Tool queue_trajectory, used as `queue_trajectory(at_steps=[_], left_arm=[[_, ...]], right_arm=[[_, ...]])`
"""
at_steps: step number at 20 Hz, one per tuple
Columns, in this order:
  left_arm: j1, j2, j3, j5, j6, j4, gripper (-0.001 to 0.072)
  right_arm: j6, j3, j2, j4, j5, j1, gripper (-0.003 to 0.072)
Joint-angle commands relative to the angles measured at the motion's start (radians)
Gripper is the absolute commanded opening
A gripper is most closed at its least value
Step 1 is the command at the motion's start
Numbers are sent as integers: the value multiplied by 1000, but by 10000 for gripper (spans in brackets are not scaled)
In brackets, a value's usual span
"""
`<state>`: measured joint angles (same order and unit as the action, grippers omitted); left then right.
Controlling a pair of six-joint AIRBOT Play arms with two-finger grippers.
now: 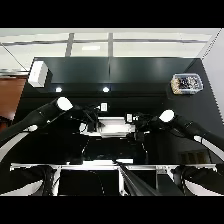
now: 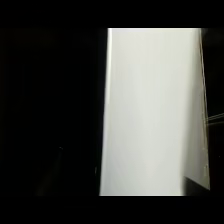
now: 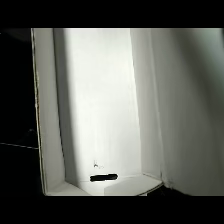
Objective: Fold the box and place the chain.
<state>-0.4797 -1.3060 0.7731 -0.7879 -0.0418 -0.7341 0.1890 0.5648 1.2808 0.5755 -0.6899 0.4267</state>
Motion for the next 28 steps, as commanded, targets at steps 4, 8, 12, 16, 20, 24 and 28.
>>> queue_trajectory(at_steps=[4, 8, 12, 16, 20, 24, 28], left_arm=[[47, 162, 15, -18, 386, -246, 540], [93, 253, 15, -175, 595, -324, 218], [79, 268, -5, -341, 787, -190, 26], [-50, 230, -112, -163, 763, 94, 26], [-115, 169, -121, 268, 593, 246, 26], [-85, 129, -118, 474, 599, 252, 26], [-76, 76, -118, 411, 599, 192, 26]], right_arm=[[-21, 0, 1, -3, 21, 0, 484], [-20, 0, 1, -2, 21, 0, 293], [-21, 0, 1, 1, 20, 0, 126], [-21, 0, 1, 1, 20, 0, 125], [-21, 0, 1, 0, 20, 0, 124], [-21, 0, 1, 0, 20, 0, 125], [-22, 0, 1, 0, 20, -1, 125]])
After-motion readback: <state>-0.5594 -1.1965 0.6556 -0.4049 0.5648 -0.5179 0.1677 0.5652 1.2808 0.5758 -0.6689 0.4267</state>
